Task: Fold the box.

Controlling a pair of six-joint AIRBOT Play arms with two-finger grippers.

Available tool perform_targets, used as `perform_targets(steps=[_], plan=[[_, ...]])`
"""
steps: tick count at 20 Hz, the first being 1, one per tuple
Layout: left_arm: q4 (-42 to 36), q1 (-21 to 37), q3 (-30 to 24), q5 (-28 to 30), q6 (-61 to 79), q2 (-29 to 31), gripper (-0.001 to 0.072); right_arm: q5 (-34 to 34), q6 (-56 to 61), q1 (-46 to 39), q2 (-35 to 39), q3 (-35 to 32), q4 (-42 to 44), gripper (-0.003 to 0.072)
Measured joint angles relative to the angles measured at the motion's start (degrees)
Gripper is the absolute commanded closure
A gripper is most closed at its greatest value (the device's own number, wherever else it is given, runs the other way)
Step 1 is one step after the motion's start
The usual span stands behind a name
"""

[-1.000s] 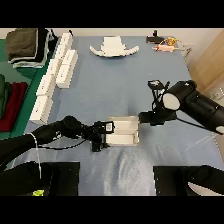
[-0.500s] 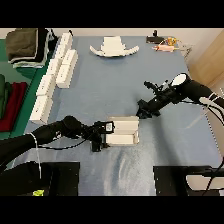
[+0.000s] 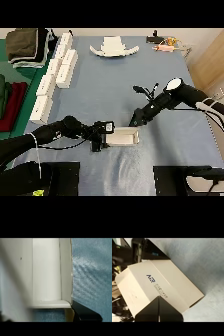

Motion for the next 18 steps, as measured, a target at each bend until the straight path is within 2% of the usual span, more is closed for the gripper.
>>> perform_targets(steps=[3,8,13,14,15,16,18], plan=[[0.0,0.0,0.0,-0.02,0.0,0.0,0.0201,-7.3,-4.74,2.95,7.3,-6.56,-1.66,0.0681],[-0.02,0.0,0.0,-0.02,0.02,0.0,0.0201,-24.63,-14.95,10.25,20.92,-18.12,-2.56,0.0681],[-0.02,0.0,0.0,-0.02,0.02,0.0,0.0201,-37.27,-20.87,18.78,30.84,-23.32,-4.98,0.0673],[-0.02,0.0,0.0,-0.02,0.02,0.0,0.0201,-38.88,-21.44,20.22,31.95,-23.71,-6.34,0.0632],[-0.02,0.0,0.0,-0.02,0.02,0.0,0.0201,-40.13,-21.88,21.73,32.74,-24.02,-8.02,0.0462],[-0.02,0.0,0.0,-0.02,0.02,0.02,0.0201,-41.09,-22.32,23.12,33.18,-24.24,-9.81,0.0363],[-0.02,0.0,0.0,-0.02,0.02,0.0,0.0201,-42.32,-23.41,25.27,33.4,-24.5,-12.76,0.0344]])
